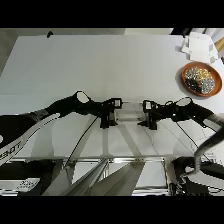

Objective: Fold the box and place the chain.

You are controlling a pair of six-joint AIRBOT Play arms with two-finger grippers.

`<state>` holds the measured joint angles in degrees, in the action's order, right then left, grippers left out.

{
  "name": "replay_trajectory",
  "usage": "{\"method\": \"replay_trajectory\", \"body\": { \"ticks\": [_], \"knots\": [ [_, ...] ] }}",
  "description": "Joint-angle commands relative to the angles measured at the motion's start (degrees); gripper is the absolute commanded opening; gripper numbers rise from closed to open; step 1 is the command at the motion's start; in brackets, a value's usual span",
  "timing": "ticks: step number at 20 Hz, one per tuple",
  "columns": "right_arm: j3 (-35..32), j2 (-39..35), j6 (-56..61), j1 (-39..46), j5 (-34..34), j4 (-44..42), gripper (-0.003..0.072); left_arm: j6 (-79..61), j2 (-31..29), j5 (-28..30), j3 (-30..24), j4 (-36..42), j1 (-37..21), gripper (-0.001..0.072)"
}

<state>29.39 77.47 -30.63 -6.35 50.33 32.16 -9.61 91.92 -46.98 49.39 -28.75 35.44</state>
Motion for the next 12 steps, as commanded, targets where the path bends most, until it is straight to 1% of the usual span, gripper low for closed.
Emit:
{"method": "replay_trajectory", "body": {
  "ticks": [1,3,4,6,8,10,12],
  "knots": [
    [0.02,-0.39,2.03,0.0,-0.22,0.46,0.0709,-0.24,0.02,0.02,-0.02,-0.22,0.02,0.0008],
    [0.02,-1.81,5.01,0.0,-0.11,2.27,0.0709,-0.24,0.02,0.02,-0.02,-0.24,0.02,0.0008],
    [0.02,-2.95,7.61,0.0,-0.11,4.59,0.0709,-0.24,0.02,0.02,-0.02,-0.24,0.02,0.0008],
    [0.02,-6.12,14.71,0.0,-0.09,11.89,0.0703,-0.24,0.02,0.02,-0.02,-0.24,0.02,0.0008],
    [0.0,-10.08,21.77,0.39,0.28,19.82,0.0681,-0.24,0.02,0.02,-0.02,-0.24,0.02,0.0008],
    [0.02,-14.36,25.35,2.67,2.75,24.13,0.0601,-0.24,0.02,0.02,-0.02,-0.22,0.02,0.0008],
    [0.02,-19.5,26.32,5.62,5.68,24.9,0.0512,-0.24,0.02,0.02,-0.02,-0.22,0.02,0.0008]
  ]
}}
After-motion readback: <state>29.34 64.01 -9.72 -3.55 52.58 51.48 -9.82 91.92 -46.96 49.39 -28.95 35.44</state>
